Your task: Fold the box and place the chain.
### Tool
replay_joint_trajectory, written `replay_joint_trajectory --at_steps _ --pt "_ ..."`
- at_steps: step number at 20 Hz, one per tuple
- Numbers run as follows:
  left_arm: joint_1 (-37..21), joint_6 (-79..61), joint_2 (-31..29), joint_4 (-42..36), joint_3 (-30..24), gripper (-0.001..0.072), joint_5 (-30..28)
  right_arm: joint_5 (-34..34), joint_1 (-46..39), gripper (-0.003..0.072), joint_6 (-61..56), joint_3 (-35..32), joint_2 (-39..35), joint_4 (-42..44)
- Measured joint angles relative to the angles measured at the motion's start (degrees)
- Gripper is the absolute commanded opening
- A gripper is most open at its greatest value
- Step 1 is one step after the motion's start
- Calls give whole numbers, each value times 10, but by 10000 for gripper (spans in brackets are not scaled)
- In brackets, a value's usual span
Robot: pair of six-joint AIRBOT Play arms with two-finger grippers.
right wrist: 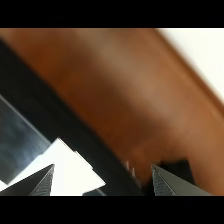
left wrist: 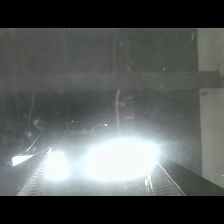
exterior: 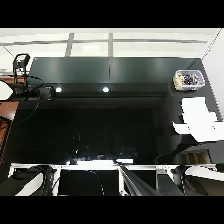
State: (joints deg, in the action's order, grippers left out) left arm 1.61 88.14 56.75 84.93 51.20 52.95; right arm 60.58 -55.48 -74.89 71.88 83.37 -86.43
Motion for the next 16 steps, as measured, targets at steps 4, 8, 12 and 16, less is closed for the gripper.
replay_joint_trajectory --at_steps 4,8,12,16 --pt "1 6 1 6 0 713 0 65 -12 717 73 26 71 29" --pt "1 8 1 8 1 712 0 101 -15 717 143 36 112 54" --pt "1 8 2 9 1 713 0 115 -16 717 190 58 129 75" --pt "1 8 2 9 1 712 0 142 -16 504 223 85 147 88"
